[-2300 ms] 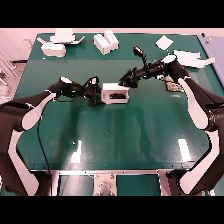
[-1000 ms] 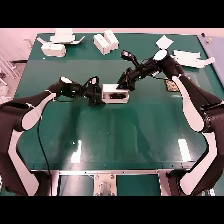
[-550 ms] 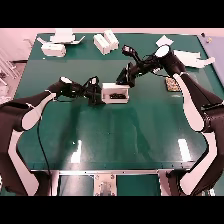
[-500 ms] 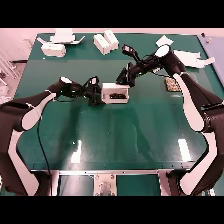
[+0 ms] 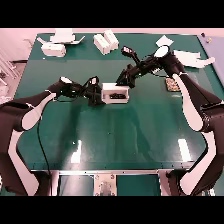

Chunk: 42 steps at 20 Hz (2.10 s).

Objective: Fold the box and place the chain.

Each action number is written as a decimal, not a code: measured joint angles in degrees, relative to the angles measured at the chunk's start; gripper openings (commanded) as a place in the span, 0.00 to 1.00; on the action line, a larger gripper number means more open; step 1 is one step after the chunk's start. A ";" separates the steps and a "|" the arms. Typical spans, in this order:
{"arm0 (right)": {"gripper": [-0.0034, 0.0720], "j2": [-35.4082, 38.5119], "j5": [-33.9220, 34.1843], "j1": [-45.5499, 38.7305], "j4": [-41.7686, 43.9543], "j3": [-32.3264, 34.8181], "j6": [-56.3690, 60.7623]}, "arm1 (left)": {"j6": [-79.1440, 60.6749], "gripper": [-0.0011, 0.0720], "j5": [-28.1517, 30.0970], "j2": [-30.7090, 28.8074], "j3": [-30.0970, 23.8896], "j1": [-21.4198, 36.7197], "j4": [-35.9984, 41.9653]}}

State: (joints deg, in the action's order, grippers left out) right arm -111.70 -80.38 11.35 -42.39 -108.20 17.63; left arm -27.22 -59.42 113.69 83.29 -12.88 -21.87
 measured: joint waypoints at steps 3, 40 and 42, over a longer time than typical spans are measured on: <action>0.30 -0.52 -0.17 0.00 -0.02 0.00 0.20 | 0.07 0.72 0.02 0.00 0.00 0.00 0.02; 0.35 -0.90 -3.17 -0.81 2.38 -4.44 1.51 | -0.09 0.72 -0.07 0.00 0.00 -0.02 -0.02; 0.35 -0.98 -3.06 -0.85 1.73 -3.96 1.64 | -0.09 0.72 0.00 0.00 0.00 -0.02 -0.02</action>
State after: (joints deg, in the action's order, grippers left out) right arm -112.68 -83.44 10.50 -40.66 -112.16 19.27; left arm -27.31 -59.42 113.69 83.29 -12.91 -21.89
